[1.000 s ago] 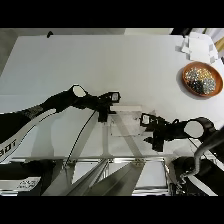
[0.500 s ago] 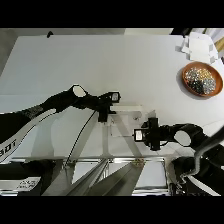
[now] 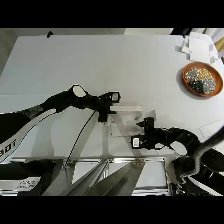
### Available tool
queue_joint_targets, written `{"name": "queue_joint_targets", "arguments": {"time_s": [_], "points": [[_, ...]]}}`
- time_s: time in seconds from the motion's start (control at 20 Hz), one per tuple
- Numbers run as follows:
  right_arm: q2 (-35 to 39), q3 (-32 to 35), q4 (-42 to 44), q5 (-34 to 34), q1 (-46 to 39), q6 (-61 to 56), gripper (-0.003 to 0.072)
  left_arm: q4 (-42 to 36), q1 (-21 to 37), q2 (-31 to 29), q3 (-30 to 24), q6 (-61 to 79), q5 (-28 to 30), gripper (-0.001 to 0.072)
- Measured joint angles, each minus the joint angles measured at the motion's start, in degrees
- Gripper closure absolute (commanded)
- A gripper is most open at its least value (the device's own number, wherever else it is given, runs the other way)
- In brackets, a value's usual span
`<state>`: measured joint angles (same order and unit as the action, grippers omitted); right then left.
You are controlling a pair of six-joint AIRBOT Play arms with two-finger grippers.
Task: Fold the box and place the chain.
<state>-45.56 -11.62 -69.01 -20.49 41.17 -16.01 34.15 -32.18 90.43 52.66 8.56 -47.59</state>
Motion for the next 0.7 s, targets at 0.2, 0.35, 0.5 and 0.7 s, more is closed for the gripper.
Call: {"name": "queue_joint_targets", "arguments": {"time_s": [0.2,0.35,0.5,0.7], "points": [[0.4,0.1,0.2,2.1,-1.6,0.0,0.0156,0.0,0.0,0.0,0.0,-0.1,0.0,0.0700],[0.5,-0.7,1.3,2.3,-3.4,0.0,0.0156,0.0,0.0,0.0,0.0,0.0,0.0,0.0700],[0.5,-1.9,3.3,2.0,-5.0,0.0,0.0156,0.0,0.0,0.0,0.0,0.0,0.0,0.0700],[0.5,-3.2,6.4,0.5,-7.8,0.1,0.0156,0.0,0.0,0.0,0.0,0.0,0.0,0.0700]]}}
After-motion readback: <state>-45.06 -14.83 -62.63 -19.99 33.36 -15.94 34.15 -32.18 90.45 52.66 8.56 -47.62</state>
